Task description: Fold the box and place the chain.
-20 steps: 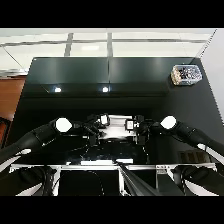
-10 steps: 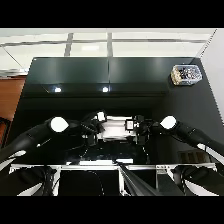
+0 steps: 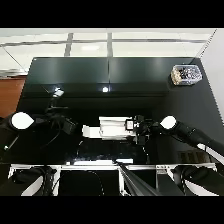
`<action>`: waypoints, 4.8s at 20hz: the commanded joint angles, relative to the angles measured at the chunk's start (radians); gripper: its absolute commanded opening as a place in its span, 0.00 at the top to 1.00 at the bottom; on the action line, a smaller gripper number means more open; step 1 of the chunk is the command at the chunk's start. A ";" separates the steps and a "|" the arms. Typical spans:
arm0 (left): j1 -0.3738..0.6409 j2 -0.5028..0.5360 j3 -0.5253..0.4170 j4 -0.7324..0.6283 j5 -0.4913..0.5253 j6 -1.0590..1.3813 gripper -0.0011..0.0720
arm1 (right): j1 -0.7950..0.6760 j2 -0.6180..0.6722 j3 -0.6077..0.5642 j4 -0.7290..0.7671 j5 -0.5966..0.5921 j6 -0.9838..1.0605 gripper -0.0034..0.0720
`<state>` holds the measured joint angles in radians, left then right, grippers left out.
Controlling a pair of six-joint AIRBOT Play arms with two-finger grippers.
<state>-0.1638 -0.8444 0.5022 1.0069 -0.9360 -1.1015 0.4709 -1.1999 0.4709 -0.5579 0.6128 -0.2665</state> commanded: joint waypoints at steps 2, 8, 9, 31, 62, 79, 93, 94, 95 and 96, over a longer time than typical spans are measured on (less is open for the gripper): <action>0.202 -0.110 -0.067 -0.219 -0.151 -0.173 0.95 | 0.001 0.000 0.000 0.000 0.000 0.000 0.65; 0.153 -0.360 -0.080 -0.446 -0.099 -0.005 0.95 | 0.001 0.000 0.000 0.000 0.000 0.000 0.65; 0.130 -0.388 -0.080 -0.446 -0.071 -0.005 0.95 | 0.001 0.000 0.000 0.000 0.000 0.000 0.65; 0.027 -0.441 -0.053 -0.697 -0.224 0.267 0.22 | 0.001 0.000 0.000 0.000 0.000 0.000 0.65; -0.238 -0.349 0.146 -0.398 -0.043 -0.095 0.32 | 0.001 0.000 0.000 0.000 0.000 0.000 0.65; -0.472 -0.391 0.246 0.085 0.076 -0.600 0.38 | 0.001 0.000 0.000 0.000 0.000 0.000 0.65; -0.617 -0.569 0.487 0.405 -0.149 -1.043 0.38 | 0.001 0.000 0.000 0.000 0.000 0.000 0.65; -0.623 -0.571 0.487 0.414 -0.149 -1.085 0.38 | 0.001 0.000 0.000 0.000 0.000 0.000 0.65; -0.632 -0.573 0.487 0.423 -0.149 -1.120 0.38 | 0.001 0.000 0.000 0.000 0.000 0.000 0.65; -0.641 -0.573 0.487 0.437 -0.149 -1.152 0.38 | 0.001 0.000 0.000 0.000 0.000 0.000 0.65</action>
<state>-0.7834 -1.4044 0.9745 1.4029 -1.0664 -2.1357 0.4709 -1.1999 0.4709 -0.5575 0.6132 -0.2661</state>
